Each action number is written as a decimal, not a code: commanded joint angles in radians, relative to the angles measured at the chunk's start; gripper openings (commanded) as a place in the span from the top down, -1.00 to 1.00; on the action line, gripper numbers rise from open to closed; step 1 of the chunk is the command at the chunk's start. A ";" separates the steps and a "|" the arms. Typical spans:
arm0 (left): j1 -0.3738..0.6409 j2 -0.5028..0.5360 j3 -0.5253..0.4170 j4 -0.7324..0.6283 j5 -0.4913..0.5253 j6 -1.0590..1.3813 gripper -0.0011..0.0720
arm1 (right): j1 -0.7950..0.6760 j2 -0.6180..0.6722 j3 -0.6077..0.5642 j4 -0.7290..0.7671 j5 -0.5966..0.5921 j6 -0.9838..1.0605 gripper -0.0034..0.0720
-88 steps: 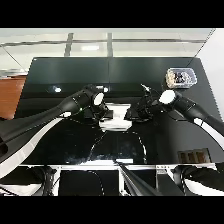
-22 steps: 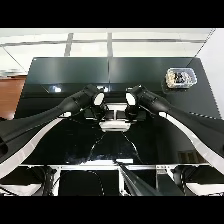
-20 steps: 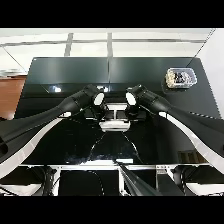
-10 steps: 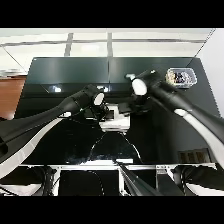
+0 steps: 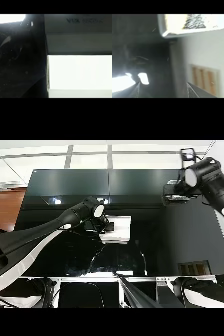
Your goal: Fold the box and place the chain.
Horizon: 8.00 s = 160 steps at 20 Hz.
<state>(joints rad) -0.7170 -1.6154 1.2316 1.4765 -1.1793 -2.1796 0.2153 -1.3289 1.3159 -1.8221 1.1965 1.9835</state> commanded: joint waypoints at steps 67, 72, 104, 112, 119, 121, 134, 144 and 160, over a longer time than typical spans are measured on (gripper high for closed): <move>0.001 -0.001 0.000 0.004 0.039 0.000 0.90 | -0.409 0.283 0.593 1.347 0.232 -0.409 0.89; 0.001 -0.001 0.000 0.004 0.039 0.000 0.90 | -0.239 0.283 0.592 1.308 0.192 -0.401 0.89; 0.001 -0.001 0.000 0.004 0.038 0.000 0.90 | 0.092 0.208 0.592 1.089 0.026 -0.322 0.89; 0.001 -0.001 0.000 0.004 0.043 0.000 0.90 | 0.183 0.192 0.404 0.959 0.113 -0.312 0.88; 0.001 -0.001 0.000 0.004 0.043 0.000 0.91 | 0.235 0.192 0.097 0.786 0.121 -0.312 0.88; 0.001 -0.001 0.000 0.004 0.043 0.000 0.90 | 0.235 0.192 0.040 0.763 0.123 -0.303 0.88; 0.001 -0.001 0.000 0.004 0.047 0.000 0.90 | 0.234 0.166 -0.210 0.897 -0.139 -0.290 -0.10; -0.003 0.025 0.036 -0.005 -0.007 -0.002 -0.60 | -0.006 0.260 -0.210 0.811 0.035 -0.409 -0.10; 0.422 0.348 -0.426 -0.713 0.055 1.730 -0.80 | -0.005 0.259 -0.237 0.757 -0.158 -0.428 -0.10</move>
<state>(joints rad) -0.3676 -1.2453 0.9192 1.1526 -1.1641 -1.3254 0.2104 -1.0698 1.0828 -1.0515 1.0920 1.5555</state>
